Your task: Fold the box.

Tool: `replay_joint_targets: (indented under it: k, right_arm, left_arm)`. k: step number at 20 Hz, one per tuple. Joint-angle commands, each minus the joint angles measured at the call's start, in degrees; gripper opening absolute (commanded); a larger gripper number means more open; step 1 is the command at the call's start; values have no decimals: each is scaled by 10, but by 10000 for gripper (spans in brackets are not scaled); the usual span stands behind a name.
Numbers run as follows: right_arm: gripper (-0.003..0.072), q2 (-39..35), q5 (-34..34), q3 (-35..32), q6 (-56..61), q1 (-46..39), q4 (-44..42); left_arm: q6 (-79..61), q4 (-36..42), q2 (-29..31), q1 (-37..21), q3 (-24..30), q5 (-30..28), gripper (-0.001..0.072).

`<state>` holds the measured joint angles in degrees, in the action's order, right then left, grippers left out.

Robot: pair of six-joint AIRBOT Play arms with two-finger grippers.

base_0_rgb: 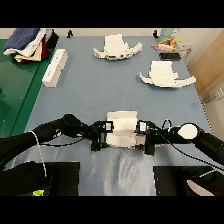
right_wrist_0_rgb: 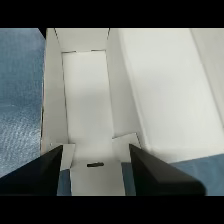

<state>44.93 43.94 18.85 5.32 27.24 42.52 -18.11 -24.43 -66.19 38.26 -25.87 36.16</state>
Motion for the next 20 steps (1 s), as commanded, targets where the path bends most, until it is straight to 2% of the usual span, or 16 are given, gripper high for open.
replay_joint_targets:
  k: [1, 3, 4, 6, 9, 11, 14, 16, 20]
  right_arm:
    - [427, -12, 0, 3, 98, 0, 64]
    - [126, -22, 8, 13, 272, 0, 152]
    - [2, -25, 13, 19, 365, 0, 188]
    - [4, -26, 30, 35, 518, 0, 233]
    - [4, -36, 62, 71, 653, -1, 279]
    - [4, -49, 89, 102, 823, -2, 372]
    - [4, -56, 193, 129, 1060, -27, 520]
    - [4, -47, 238, 121, 1089, -57, 518]
    - [3, -2, 205, 70, 1064, -74, 405]
  left_arm:
    - [0, 0, 0, 0, 0, 0, 423]
    - [0, 0, 0, 0, 0, 0, 423]
    - [0, 0, 0, 0, 0, 0, 424]
    - [0, 0, 0, 0, 0, 0, 423]
    - [0, 0, 0, 0, 0, 0, 423]
    - [0, 0, 0, 0, 0, 0, 423]
    - [0, 0, 0, 0, 0, 0, 424]
    - [0, 0, 0, 0, 0, 0, 424]
    - [0, 0, 0, 0, 0, 0, 423]
